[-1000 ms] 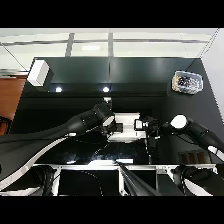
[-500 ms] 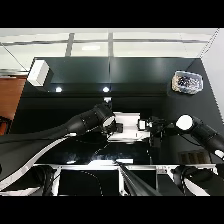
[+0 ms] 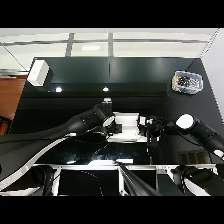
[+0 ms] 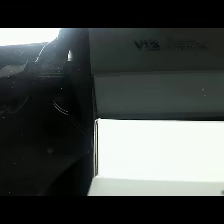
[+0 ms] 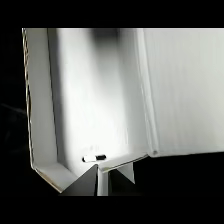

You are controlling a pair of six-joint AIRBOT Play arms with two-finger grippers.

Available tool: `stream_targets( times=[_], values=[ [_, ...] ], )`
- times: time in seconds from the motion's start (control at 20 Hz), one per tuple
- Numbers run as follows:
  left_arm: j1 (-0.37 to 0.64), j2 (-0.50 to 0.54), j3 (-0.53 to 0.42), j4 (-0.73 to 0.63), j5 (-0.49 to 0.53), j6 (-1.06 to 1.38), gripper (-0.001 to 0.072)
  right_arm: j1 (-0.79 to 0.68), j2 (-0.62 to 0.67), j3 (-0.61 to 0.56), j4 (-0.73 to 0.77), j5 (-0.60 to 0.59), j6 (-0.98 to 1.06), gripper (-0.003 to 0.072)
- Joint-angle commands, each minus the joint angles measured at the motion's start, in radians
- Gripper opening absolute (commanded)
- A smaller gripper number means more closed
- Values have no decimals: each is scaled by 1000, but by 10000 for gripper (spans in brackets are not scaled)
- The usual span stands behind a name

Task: Fold the box and place the chain.

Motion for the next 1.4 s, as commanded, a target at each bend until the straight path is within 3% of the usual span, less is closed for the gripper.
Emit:
stream_targets(
  times=[0.0, 0.5, 0.65, 0.7, 0.75, 1.15, 1.2, 1.35],
  values=[
    [1, 0, 0, 0, 3, 2, 29, 0, -13, -3, 68, 1, 4, 66],
    [1, 0, 0, 0, 3, 3, 29, -79, 5, 12, -154, -56, 76, 66],
    [1, 0, 0, 0, 3, 2, 29, -125, 7, 11, -182, 30, 86, 75],
    [1, 0, 0, 0, 3, 2, 30, -119, 7, 8, -169, 60, 94, 376],
    [2, 0, 0, 0, 4, 2, 30, -112, 6, 0, -153, 64, 93, 576],
    [2, 0, 0, 0, 3, 2, 30, 24, 2, -16, -43, -4, -47, 552],
    [2, 0, 0, 0, 3, 3, 30, 37, 2, -16, -45, -19, -64, 447],
    [2, 0, 0, 0, 3, 2, 30, 44, 2, -16, -39, -35, -65, 420]
  ],
)
